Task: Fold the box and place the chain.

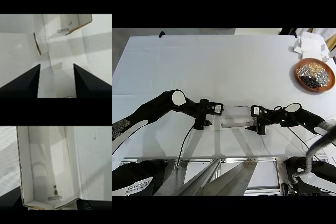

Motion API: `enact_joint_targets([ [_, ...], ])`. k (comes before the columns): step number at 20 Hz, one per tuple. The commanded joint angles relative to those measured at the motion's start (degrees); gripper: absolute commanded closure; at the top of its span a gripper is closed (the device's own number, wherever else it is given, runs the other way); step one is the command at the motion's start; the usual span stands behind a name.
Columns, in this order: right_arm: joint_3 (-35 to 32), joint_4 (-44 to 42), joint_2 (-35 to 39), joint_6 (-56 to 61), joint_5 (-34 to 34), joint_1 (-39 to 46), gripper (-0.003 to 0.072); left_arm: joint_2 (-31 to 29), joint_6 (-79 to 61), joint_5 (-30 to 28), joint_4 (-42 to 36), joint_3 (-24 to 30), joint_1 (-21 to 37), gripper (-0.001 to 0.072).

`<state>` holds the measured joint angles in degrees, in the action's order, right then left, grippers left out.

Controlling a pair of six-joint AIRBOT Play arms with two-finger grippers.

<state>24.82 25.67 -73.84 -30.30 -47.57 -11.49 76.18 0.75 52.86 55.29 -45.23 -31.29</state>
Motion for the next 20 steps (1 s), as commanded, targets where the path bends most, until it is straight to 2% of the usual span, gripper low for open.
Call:
enact_joint_targets([
  [1,0.0,0.0,0.0,0.0,0.0,0.0,0.0306,0.2,-7.9,-2.4,-0.6,0.0,-1.0,0.0249],
  [4,0.0,0.0,0.0,0.0,0.0,0.0,0.0306,0.8,-8.4,-4.7,-1.5,0.0,-2.0,0.025],
  [8,0.0,0.0,0.0,0.0,0.0,0.0,0.0306,2.4,-8.2,-4.7,-1.9,0.0,-3.2,0.0259],
  [9,0.0,0.0,0.0,0.0,0.0,0.0,0.0306,2.7,-8.2,-4.3,-2.1,0.0,-3.5,0.0292],
  [10,0.0,0.0,0.0,0.0,0.0,0.0,0.0306,2.7,-8.3,-3.5,-2.6,0.0,-3.5,0.0375],
  [11,0.0,0.0,0.0,0.0,0.0,0.0,0.0306,2.8,-8.3,-3.0,-3.0,0.0,-3.7,0.0401],
  [16,0.0,0.0,0.0,0.0,0.0,0.0,0.0306,2.8,-8.3,-3.0,-4.7,0.0,-4.9,0.0403],
  [17,0.0,0.0,0.0,0.0,0.0,0.0,0.0306,2.8,-8.3,-3.5,-4.9,0.0,-5.1,0.0428],
  [19,0.0,0.0,0.0,0.0,0.0,0.0,0.0306,2.9,-8.3,-5.2,-5.2,0.0,-5.5,0.0599],
  [20,0.0,0.0,0.0,0.0,0.0,0.0,0.0306,2.9,-8.3,-5.8,-5.7,0.0,-5.8,0.0647],
])
